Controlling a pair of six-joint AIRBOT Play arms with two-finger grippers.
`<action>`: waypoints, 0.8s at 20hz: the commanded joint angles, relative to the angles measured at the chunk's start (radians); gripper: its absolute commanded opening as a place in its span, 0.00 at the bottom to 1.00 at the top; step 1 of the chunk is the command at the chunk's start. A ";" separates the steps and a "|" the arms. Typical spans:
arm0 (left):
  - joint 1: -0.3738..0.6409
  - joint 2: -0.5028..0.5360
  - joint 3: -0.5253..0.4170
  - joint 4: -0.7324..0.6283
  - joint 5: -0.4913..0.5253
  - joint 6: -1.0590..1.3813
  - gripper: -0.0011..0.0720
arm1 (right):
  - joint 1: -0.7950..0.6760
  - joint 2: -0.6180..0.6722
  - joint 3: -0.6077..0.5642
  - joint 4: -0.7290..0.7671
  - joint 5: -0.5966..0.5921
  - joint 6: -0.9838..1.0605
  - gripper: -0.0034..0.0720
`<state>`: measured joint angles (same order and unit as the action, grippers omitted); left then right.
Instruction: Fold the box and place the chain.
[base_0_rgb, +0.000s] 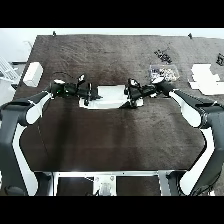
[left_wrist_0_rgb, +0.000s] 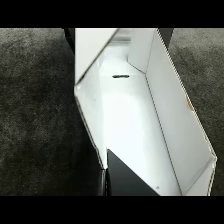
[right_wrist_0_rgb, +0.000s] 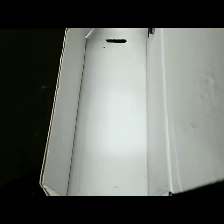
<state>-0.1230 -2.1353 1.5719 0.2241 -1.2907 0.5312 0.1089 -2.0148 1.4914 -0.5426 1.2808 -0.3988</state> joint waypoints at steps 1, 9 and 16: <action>0.001 0.000 0.000 0.000 0.000 0.000 0.04 | -0.001 -0.001 0.002 -0.001 -0.006 -0.008 0.88; 0.001 0.000 0.000 0.000 0.000 0.000 0.04 | -0.008 0.000 0.002 0.002 -0.005 -0.025 0.90; 0.001 0.000 0.000 0.000 0.000 0.000 0.04 | -0.004 0.000 0.000 -0.001 0.018 -0.002 0.98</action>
<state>-0.1230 -2.1353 1.5719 0.2241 -1.2907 0.5312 0.1001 -2.0148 1.4918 -0.5434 1.2892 -0.4175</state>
